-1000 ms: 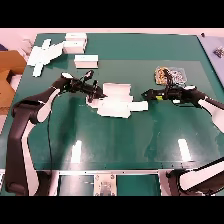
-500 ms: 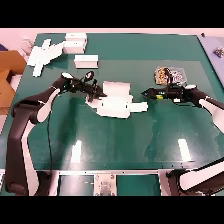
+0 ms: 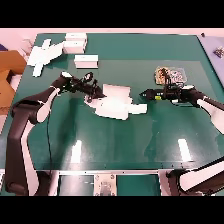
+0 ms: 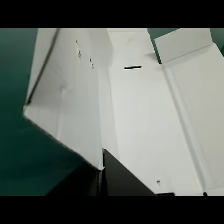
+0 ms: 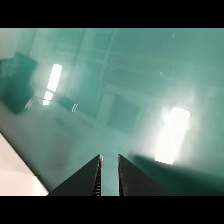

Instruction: Fold the box and place the chain.

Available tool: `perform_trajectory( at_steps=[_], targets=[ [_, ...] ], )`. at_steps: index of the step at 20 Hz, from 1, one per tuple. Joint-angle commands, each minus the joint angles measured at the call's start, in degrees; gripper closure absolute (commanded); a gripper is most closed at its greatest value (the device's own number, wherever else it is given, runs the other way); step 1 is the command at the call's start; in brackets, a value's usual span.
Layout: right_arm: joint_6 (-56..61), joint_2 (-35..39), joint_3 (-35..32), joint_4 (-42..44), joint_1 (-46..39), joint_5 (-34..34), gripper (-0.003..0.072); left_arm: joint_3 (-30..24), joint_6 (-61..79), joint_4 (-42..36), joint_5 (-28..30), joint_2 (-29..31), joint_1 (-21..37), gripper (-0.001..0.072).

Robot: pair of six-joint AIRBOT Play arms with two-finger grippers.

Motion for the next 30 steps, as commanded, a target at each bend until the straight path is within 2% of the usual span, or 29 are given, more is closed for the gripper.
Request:
perform_trajectory(
  at_steps=[1,5,11,22,27,30],
  targets=[
    [0.02,-0.59,-0.70,-0.20,0.07,-1.14,0.0540,0.07,1.77,-1.38,-1.84,0.17,0.04,0.0694],
    [0.00,-0.66,-1.27,-0.17,0.09,-2.19,0.0540,0.04,3.02,-1.49,0.70,0.59,0.04,0.0695],
    [0.04,-0.68,-1.27,-0.17,0.13,-2.34,0.0540,0.04,3.17,-1.84,1.55,1.01,0.04,0.0696],
    [0.00,-0.66,-1.18,-0.07,0.24,-2.78,0.0549,0.04,-1.90,-0.37,9.03,1.05,0.04,0.0697],
    [-1.20,-0.52,-1.01,0.55,0.00,-2.78,0.0548,-0.07,-0.87,0.15,7.65,1.49,0.04,0.0697],
    [-2.56,0.61,1.49,2.69,-0.22,-2.75,0.0549,-0.42,-0.66,0.09,8.04,1.51,0.04,0.0696]
  ],
)
